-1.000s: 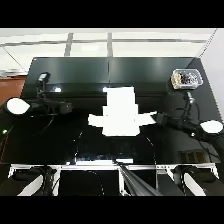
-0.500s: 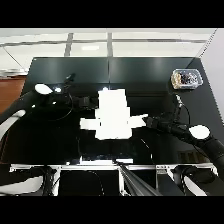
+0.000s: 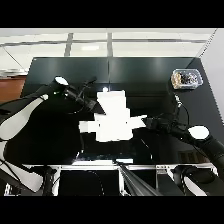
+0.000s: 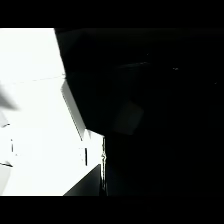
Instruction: Fold the box and place the chain.
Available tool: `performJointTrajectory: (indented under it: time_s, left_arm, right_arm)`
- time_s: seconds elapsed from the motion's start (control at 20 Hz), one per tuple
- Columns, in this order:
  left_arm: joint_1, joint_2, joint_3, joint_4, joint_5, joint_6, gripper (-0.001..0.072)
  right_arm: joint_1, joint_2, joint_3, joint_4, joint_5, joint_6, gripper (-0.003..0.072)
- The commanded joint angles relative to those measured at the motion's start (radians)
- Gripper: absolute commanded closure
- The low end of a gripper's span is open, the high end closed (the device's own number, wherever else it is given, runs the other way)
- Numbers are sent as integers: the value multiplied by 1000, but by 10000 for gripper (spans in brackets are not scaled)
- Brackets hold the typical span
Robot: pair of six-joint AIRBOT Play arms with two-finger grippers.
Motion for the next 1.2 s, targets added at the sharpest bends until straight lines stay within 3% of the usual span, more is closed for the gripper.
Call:
performJointTrajectory:
  time_s: [0.0, 0.1, 0.2, 0.25, 0.3, 0.35, 0.4, 0.45, 0.6, 0.75, 0.85, 0.95, 1.15]
  left_arm:
    - [-18, -48, 70, 32, -118, 129, 418]
    - [-43, -48, 88, 70, -124, 160, 457]
    - [-61, -48, 103, 128, -124, 173, 561]
    - [-68, -48, 108, 143, -125, 174, 562]
    - [-72, -48, 111, 144, -125, 185, 640]
    - [-72, -48, 117, 144, -122, 196, 688]
    - [-71, -48, 123, 143, -122, 195, 689]
    - [-70, -45, 128, 143, -123, 191, 691]
    - [-70, 2, 113, 154, -117, 111, 695]
    - [-76, 111, -79, 26, 14, 206, 696]
    - [-93, 209, -211, 3, 175, 365, 695]
    - [-102, 269, -260, 22, 315, 462, 693]
    - [-145, 266, -234, 56, 322, 717, 692]
  right_arm:
    - [1, 0, -1, -8, 11, 0, 667]
    - [1, 0, -1, -8, 12, 0, 667]
    - [1, 0, -1, -11, 14, 0, 667]
    - [1, 0, -1, -26, 15, 0, 665]
    - [0, 0, 0, -49, 15, 2, 576]
    - [-1, 0, 0, -56, 14, 5, 353]
    - [-8, 1, 5, -58, 20, 7, 127]
    - [-23, 1, 25, -86, 51, 7, 76]
    - [-114, 1, 169, -297, 275, 6, 76]
    - [-198, 1, 327, -557, 503, -22, 76]
    - [-220, 1, 374, -704, 518, -23, 76]
    - [-226, 1, 381, -769, 507, -24, 86]
    - [-222, 0, 369, -653, 408, -87, 85]
